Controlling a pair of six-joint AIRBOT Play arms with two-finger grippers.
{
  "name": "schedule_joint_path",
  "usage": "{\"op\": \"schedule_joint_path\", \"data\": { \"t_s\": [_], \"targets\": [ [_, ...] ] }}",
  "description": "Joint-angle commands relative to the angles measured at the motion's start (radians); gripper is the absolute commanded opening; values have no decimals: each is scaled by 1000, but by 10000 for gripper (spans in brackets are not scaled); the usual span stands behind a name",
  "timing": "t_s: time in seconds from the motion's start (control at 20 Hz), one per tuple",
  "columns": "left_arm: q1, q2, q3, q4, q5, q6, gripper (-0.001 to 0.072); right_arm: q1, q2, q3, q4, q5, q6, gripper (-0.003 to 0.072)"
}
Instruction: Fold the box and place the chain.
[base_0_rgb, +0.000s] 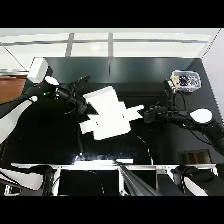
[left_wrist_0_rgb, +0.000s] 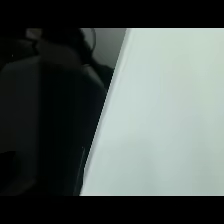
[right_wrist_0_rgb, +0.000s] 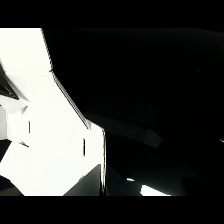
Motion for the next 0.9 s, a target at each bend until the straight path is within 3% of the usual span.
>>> {"op": "schedule_joint_path", "data": {
  "t_s": [0.0, 0.1, 0.15, 0.25, 0.35, 0.4, 0.6, 0.7, 0.85],
  "targets": [
    [1, 0, 2, 21, 3, 27, 136, 1, 0, 0, 0, 3, 0, 15],
    [0, 0, 2, 22, 8, 34, 97, 1, 0, 0, 0, 3, 0, 15],
    [0, 0, 2, 22, 10, 45, 36, 1, 0, 0, 0, 3, 0, 15],
    [0, 0, 2, 21, 29, 65, 26, 1, 0, 1, -8, 3, 0, 40],
    [1, 3, 2, 21, 58, 65, 25, -11, 0, 14, -63, 21, 3, 510],
    [0, 7, 2, 23, 71, 69, 24, -30, 1, 33, -104, 58, 3, 596],
    [-24, 77, 0, 76, 115, 87, 20, -102, 1, 181, -408, 288, -10, 595],
    [-71, 156, -24, 146, 212, 87, 19, -97, 1, 224, -539, 343, -66, 595],
    [-143, 271, -135, 137, 409, 201, 21, -95, 0, 222, -553, 330, -174, 595]
  ]
}}
